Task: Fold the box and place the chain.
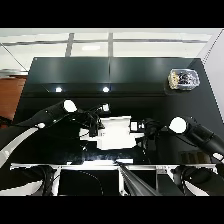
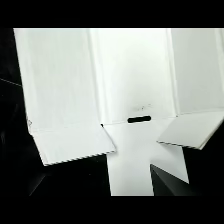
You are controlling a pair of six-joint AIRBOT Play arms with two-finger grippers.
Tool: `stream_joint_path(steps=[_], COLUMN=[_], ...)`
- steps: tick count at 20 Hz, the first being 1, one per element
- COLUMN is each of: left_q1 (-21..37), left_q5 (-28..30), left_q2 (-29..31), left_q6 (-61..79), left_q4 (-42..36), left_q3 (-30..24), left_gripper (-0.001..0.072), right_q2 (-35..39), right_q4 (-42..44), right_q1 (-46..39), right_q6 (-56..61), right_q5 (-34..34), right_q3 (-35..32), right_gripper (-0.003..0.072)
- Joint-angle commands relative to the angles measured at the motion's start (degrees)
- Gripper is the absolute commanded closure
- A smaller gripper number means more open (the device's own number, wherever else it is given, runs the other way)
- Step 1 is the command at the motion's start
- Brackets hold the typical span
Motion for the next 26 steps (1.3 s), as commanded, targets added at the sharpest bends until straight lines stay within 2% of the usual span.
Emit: stream_joint_path(steps=[1,5,12,18,26], left_q1=[0.0,0.0,0.0,0.0,0.0], left_q5=[-0.3,-0.3,-0.6,-0.7,-1.7], left_q2=[0.0,0.0,0.0,0.0,0.0], left_q6=[0.0,0.0,0.0,0.0,-0.1], left_q4=[0.3,0.3,0.3,0.1,-0.1], left_q3=[0.1,0.1,0.1,0.1,0.1], left_gripper=[0.0682,0.0682,0.0682,0.0682,0.0681], right_q2=[-0.7,-0.7,-3.3,-4.0,-2.1], right_q4=[0.5,3.3,3.0,3.0,1.9], right_q1=[0.4,0.5,5.0,8.6,8.5], right_q6=[-0.9,-2.0,-1.9,0.2,7.0], right_q5=[1.3,1.7,1.2,-9.0,-8.9], right_q3=[0.0,0.0,0.0,0.0,1.8], right_gripper=[-0.0016,-0.0016,-0.0016,-0.0016,-0.0018])
